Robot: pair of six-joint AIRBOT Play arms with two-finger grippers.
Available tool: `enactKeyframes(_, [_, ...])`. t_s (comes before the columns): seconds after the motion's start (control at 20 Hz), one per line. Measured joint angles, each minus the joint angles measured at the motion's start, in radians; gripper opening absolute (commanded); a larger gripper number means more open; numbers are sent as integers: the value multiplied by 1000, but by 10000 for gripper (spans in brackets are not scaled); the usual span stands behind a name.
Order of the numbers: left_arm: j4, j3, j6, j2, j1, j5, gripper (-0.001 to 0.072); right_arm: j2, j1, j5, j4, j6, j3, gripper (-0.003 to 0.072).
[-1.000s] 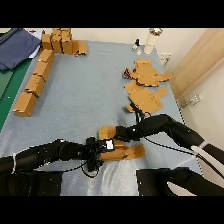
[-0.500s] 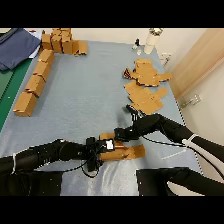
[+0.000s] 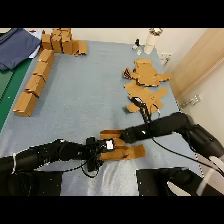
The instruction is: Fold the box.
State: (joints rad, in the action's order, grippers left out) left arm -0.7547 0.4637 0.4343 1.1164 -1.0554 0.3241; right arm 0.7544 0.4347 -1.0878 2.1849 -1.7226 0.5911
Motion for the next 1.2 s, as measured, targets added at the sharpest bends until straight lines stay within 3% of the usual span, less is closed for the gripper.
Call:
enactKeyframes(0.1, [0,0,0,0,0,0,481,-72,8,-145,-70,-23,0,7])
enactKeyframes(0.15, [0,0,0,0,0,0,481,-99,13,-217,-97,-44,-3,133])
enactKeyframes(0.2, [0,0,0,0,0,0,481,-118,14,-271,-116,-69,-9,361])
enactKeyframes(0.25, [0,0,0,0,0,0,481,-132,17,-311,-139,-108,-21,484])
enactKeyframes(0.4, [0,0,0,0,0,0,481,-141,20,-325,-209,-262,-78,502])
enactKeyframes(0.65, [0,0,0,0,0,0,481,-95,21,-171,-291,-499,-134,501])
enactKeyframes(0.85, [0,0,0,0,0,0,481,-64,21,-49,-309,-651,-144,501])
enactKeyframes(1.2, [0,0,0,0,0,0,481,-29,97,0,-264,-782,-147,501])
